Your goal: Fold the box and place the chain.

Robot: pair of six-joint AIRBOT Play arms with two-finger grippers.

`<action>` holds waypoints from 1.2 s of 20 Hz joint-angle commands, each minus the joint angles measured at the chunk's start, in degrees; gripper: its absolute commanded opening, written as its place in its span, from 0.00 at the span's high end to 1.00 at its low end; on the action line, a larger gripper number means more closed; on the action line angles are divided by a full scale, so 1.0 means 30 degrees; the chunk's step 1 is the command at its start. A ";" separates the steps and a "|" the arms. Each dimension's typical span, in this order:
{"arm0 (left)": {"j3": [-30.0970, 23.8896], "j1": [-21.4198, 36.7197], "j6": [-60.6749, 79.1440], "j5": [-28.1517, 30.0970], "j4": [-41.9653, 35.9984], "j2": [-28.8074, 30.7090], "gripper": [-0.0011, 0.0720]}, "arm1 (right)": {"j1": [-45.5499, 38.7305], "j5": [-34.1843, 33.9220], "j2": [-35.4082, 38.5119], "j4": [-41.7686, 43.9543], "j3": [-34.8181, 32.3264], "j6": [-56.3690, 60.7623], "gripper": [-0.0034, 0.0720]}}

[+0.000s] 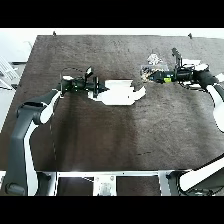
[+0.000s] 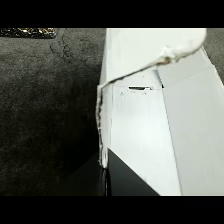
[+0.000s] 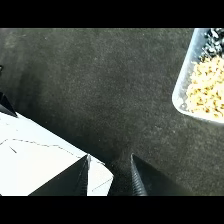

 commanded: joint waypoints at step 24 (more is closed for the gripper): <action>-0.0007 -0.0015 -0.0073 0.0044 0.0029 -0.0044 0.95 | 0.5253 -0.5472 0.7905 0.0291 -1.1468 -1.7777 0.19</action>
